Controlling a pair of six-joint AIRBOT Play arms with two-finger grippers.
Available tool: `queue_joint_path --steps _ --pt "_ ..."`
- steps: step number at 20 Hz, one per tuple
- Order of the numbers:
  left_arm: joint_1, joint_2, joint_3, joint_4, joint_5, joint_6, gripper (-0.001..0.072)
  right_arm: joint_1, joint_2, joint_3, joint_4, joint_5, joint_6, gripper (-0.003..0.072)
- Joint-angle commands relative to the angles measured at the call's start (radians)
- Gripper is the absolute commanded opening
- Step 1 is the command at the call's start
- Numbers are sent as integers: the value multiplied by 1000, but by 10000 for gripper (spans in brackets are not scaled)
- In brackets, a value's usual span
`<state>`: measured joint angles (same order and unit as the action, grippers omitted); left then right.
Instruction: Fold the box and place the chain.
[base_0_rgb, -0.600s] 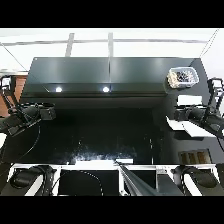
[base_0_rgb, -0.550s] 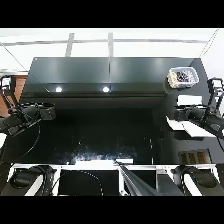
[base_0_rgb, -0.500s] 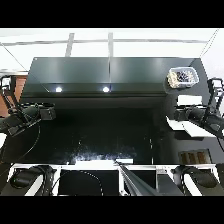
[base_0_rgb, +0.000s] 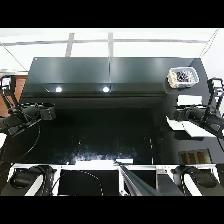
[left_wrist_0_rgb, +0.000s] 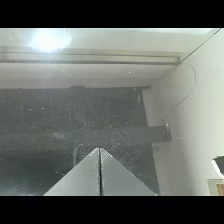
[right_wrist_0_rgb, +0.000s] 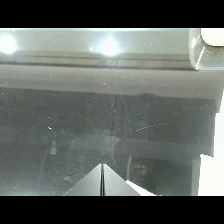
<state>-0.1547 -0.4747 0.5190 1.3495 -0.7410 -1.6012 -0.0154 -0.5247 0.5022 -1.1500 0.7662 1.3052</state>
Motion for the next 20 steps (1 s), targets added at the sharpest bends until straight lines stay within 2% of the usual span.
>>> queue_joint_path --steps 1,8,13,14,15,16,17,20 --pt "-1 1 0 0 0 0 26 0 0 0 0 0 0 21" --pt "-1 1 0 -9 2 -1 27 0 0 0 16 0 0 21" --pt "-1 0 0 -40 1 -1 26 0 0 0 124 -21 1 23" --pt "-1 0 -1 -53 1 -1 29 1 0 0 143 -40 3 119" --pt "-2 -3 -1 -57 1 -3 92 1 0 0 156 -50 5 534" --pt "-2 -10 -1 -64 1 -3 332 1 0 -1 151 -49 5 632" --pt "-2 -20 -1 -80 -5 -4 720 0 -1 -2 135 -59 5 632" --pt "-2 -55 -1 -94 -87 -4 704 -3 -21 -2 51 -76 10 631"
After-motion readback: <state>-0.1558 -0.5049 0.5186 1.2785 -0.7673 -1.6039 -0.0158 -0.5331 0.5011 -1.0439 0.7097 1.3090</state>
